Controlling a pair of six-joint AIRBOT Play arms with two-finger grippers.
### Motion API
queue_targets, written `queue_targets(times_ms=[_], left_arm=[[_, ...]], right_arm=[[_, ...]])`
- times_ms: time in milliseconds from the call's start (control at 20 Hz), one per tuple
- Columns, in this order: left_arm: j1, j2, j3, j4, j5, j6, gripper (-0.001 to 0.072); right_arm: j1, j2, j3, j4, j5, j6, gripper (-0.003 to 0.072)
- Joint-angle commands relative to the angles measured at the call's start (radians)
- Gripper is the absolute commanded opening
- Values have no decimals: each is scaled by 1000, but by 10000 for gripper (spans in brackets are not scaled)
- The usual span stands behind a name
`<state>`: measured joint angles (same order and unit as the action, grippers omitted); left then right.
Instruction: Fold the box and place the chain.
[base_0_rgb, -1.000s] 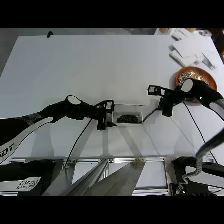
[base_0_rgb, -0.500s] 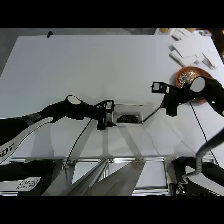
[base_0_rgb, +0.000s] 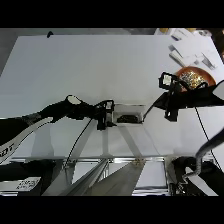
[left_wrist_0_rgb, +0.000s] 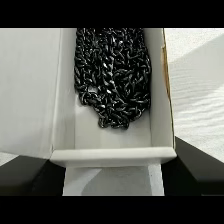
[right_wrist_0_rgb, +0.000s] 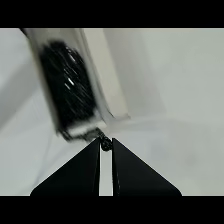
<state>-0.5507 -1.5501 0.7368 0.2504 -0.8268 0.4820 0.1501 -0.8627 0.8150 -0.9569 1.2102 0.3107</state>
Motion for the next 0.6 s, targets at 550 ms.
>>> queue_targets(times_ms=[550], left_arm=[[0,0,0,0,0,0,207]], right_arm=[[291,14,0,120,-289,112,21]])
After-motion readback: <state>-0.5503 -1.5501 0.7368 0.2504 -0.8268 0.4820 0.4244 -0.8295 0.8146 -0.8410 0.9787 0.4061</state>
